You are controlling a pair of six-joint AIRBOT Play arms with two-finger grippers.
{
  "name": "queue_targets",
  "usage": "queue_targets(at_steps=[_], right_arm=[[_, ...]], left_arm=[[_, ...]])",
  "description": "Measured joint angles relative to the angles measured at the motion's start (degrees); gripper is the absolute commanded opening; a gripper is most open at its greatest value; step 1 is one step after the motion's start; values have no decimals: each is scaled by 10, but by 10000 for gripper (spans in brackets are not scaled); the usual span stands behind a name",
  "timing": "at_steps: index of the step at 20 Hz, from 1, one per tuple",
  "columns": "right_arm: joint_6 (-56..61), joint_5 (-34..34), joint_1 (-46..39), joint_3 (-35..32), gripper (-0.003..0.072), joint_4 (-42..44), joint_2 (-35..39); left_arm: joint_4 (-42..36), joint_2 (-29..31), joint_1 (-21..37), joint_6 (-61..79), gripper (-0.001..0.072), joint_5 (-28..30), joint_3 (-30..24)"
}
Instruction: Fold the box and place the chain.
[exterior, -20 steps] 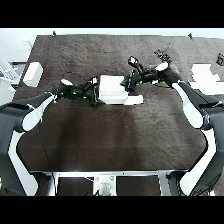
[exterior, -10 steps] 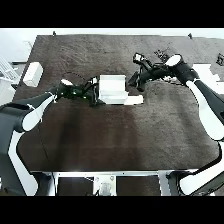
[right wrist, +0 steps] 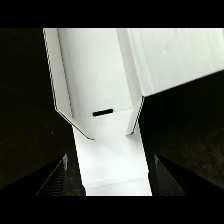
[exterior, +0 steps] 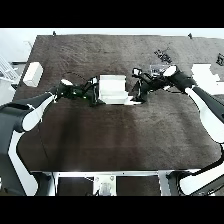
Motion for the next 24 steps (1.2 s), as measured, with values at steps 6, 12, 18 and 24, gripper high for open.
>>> queue_targets(at_steps=[6,12,18,24], right_arm=[[-2,-25,1,-14,615,55,-7],[-18,-29,1,-19,380,90,-26],[-75,-33,6,-21,167,148,-38],[-100,-32,32,-21,172,166,-53]], left_arm=[[0,0,0,0,334,0,0],[0,0,0,0,334,0,0],[0,0,0,0,334,0,0],[0,0,0,1,334,0,0]])
